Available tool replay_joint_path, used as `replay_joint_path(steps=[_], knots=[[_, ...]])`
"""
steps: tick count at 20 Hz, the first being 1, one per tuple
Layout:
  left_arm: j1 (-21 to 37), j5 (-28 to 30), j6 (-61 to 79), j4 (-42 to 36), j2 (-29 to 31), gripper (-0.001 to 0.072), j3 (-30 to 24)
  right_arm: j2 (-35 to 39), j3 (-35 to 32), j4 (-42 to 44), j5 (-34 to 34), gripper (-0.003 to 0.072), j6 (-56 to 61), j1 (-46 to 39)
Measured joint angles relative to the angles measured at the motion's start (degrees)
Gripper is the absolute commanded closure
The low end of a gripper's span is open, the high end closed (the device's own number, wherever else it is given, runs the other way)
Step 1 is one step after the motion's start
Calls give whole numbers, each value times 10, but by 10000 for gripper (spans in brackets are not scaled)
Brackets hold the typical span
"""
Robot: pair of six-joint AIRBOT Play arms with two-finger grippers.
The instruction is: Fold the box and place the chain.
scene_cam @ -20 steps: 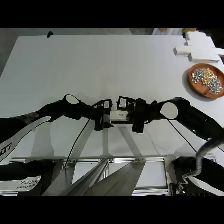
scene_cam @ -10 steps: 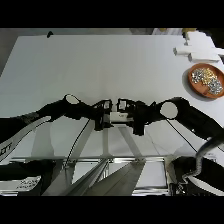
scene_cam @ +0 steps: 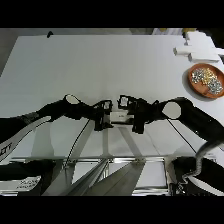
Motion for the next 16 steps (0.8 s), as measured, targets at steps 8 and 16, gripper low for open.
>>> replay_joint_path(steps=[8, 16], knots=[[0, 1, 0, 0, 0, 506, 0, -20, 0, 49, 9, 676, -4, -25], [0, 1, 1, 0, 0, 506, 0, -24, -14, 60, 15, 676, -16, -23]])
